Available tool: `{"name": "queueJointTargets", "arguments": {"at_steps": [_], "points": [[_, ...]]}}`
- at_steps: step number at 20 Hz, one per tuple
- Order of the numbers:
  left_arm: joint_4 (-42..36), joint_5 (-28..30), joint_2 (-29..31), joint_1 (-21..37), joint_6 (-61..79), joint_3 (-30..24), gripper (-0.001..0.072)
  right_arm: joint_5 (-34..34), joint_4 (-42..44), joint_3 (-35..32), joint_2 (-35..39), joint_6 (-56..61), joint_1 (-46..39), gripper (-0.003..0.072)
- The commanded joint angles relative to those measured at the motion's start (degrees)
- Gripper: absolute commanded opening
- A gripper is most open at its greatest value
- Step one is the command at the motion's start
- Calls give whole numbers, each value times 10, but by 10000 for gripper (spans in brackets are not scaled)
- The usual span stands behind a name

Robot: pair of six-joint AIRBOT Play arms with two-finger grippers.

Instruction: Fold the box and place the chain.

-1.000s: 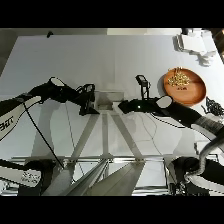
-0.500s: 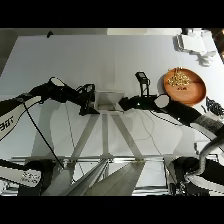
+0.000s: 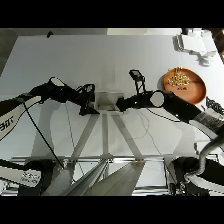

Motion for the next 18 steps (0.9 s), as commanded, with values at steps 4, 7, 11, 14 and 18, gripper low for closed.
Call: {"name": "queueJointTargets", "arguments": {"at_steps": [4,7,11,14,18], "points": [[0,0,0,0,0,0,255,34,-76,25,-14,126,25,646],[0,0,0,0,0,0,255,39,-76,41,-45,156,43,647],[0,0,0,0,0,0,255,30,-75,62,-60,167,57,646],[0,0,0,0,0,0,255,31,-75,62,-62,198,57,645],[0,0,0,0,0,0,255,32,-76,62,-67,200,71,643]]}}
